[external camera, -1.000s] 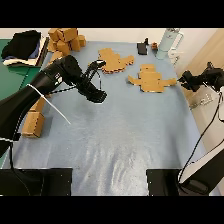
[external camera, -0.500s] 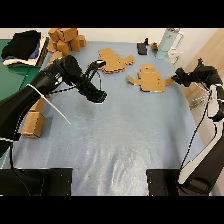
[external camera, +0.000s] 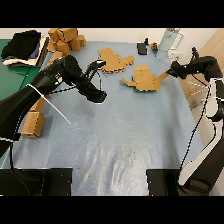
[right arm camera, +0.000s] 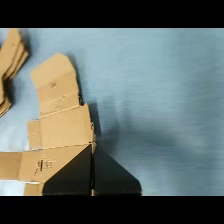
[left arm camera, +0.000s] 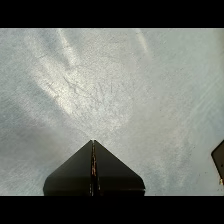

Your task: Fold the box.

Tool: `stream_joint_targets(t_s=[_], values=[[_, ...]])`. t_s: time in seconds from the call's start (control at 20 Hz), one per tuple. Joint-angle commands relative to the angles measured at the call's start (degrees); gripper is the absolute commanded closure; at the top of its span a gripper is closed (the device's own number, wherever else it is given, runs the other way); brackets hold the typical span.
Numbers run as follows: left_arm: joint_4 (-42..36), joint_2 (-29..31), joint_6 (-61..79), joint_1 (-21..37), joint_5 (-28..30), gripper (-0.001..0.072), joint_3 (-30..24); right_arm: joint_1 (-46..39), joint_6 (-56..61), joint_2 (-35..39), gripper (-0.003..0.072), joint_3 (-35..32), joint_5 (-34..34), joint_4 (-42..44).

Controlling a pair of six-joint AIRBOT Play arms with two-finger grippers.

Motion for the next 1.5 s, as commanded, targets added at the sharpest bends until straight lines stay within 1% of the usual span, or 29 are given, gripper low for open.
stream_joint_targets(t_s=[0.0,0.2,0.45,0.55,0.65,0.8,0.9,1.05,1.2,1.25,1.35,1.4,1.45], values=[[0.02,-0.02,0.0,0.02,0.0,0.0697,0.04,2.58,-0.39,2.75,0.0686,-0.17,-2.14,-3.08],[0.02,0.0,0.0,0.02,0.0,0.0697,0.04,5.2,-0.22,6.56,0.0686,-4.85,-3.13,-6.54],[0.02,-0.02,0.0,0.02,0.0,0.0697,0.04,8.7,5.01,11.1,0.0686,-8.44,-5.4,-15.93],[0.02,-0.02,0.0,0.02,0.0,0.0697,0.04,10.25,7.23,13.66,0.0687,-11.76,-5.57,-18.14],[0.02,-0.02,0.0,0.02,0.0,0.0697,0.04,12.48,9.51,17.33,0.0687,-16.5,-4.79,-22.23],[0.02,-0.02,0.0,0.02,0.0,0.0697,0.04,16.11,13.55,23.85,0.0687,-24.04,-4.09,-28.5],[0.02,-0.02,0.0,0.02,-0.02,0.0697,0.04,18.45,16.15,29.14,0.0687,-30.25,-3.32,-30.29],[0.02,-0.02,0.0,0.02,-0.02,0.0697,0.04,22.38,20.74,38.51,0.0687,-42.51,-0.33,-30.82],[0.02,-0.02,0.0,0.02,0.0,0.0697,0.04,26.91,28.04,47.89,0.0686,-55.78,3.45,-34.29],[0.02,-0.02,0.0,0.02,0.0,0.0697,0.04,28.41,30.71,50.56,0.0683,-59.76,4.02,-35.67],[0.02,-0.02,0.0,0.02,0.0,0.0697,0.04,30.27,32.24,53.7,0.0678,-65.35,3.1,-35.67],[0.02,0.0,0.0,0.02,-0.02,0.0697,0.04,30.86,32.28,54.34,0.06,-67.25,2.45,-35.56],[0.02,-0.02,0.0,0.02,0.0,0.0697,0.04,30.97,32.26,54.38,0.0414,-68.39,1.68,-35.76]])
